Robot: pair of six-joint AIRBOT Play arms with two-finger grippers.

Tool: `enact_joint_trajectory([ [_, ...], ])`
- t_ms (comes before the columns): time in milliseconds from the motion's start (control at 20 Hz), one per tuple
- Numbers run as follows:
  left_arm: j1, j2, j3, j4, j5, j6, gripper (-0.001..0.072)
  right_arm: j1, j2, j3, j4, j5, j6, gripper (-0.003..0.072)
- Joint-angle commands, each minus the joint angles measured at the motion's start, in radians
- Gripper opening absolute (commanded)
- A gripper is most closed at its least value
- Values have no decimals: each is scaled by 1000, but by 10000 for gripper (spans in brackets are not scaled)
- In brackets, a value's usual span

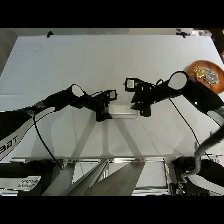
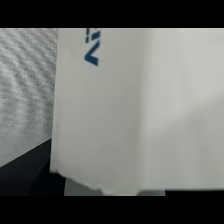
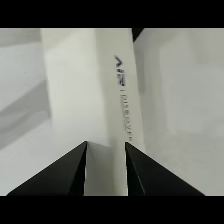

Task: Fold the box and place the chain.

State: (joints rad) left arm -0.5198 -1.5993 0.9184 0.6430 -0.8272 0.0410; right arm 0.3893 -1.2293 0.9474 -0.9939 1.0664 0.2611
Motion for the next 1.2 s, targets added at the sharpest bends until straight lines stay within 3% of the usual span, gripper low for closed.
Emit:
enact_joint_trajectory([
  [0, 1, 1, 0, 0, 0, 0, 352, 43, 19, -2, -49, 3, 31, 256],
  [450, 1, 1, 0, 0, 0, 0, 352, 141, 19, -51, -244, -167, 237, 260],
  [650, 1, 1, 0, 0, 0, 0, 352, 151, 21, -64, -256, -253, 282, 259],
  [1150, 1, 1, 0, 0, 0, 0, 352, 156, 22, -88, -248, -243, 293, 221],
])
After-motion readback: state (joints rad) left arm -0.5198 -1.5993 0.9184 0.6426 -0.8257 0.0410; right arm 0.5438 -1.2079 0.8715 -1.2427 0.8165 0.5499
